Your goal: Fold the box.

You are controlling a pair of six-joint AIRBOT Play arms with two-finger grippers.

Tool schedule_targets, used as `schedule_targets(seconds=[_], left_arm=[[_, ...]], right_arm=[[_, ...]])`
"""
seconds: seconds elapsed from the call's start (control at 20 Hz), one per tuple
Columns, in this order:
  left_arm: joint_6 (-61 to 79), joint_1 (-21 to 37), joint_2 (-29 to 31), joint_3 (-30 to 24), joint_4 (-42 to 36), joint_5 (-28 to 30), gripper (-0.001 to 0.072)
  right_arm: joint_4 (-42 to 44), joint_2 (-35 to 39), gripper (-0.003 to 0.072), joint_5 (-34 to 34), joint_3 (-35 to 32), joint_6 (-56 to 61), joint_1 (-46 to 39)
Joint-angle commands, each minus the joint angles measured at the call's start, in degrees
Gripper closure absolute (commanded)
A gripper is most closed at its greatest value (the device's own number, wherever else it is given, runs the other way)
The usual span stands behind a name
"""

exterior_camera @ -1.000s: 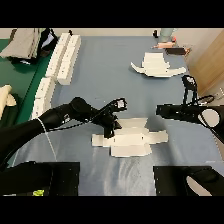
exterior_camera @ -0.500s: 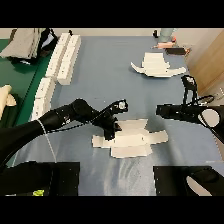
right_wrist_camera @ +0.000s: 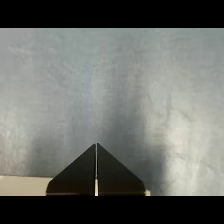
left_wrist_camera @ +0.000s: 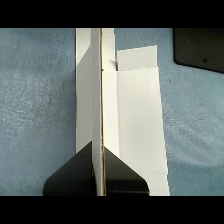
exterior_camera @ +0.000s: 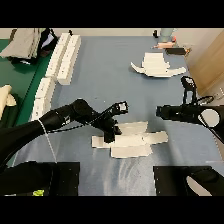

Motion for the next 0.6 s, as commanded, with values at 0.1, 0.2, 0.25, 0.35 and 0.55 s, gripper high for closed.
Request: schedule_targets(seconds=[0.1,0.2,0.25,0.35,0.55], left_arm=[[0.04,0.0,0.0,-0.02,0.09,-0.24,0.0694],[0.02,0.0,0.0,-0.02,0.09,-0.24,0.0695],[0.04,0.0,0.0,-0.02,0.09,-0.24,0.0694],[0.02,0.0,0.02,-0.02,0.09,-0.24,0.0694],[0.02,0.0,0.0,-0.02,0.09,-0.24,0.0695]], right_arm=[[-0.5,0.04,0.0684,17.38,0.02,4.52,0.02],[0.46,0.55,0.0684,25.49,0.02,4.68,0.94],[1.31,1.31,0.0684,28.06,0.02,4.33,2.54],[3.58,3.85,0.0684,30.6,0.0,4.09,8.17],[5.49,8.79,0.0684,28.83,-1.84,-3.06,24.98]])
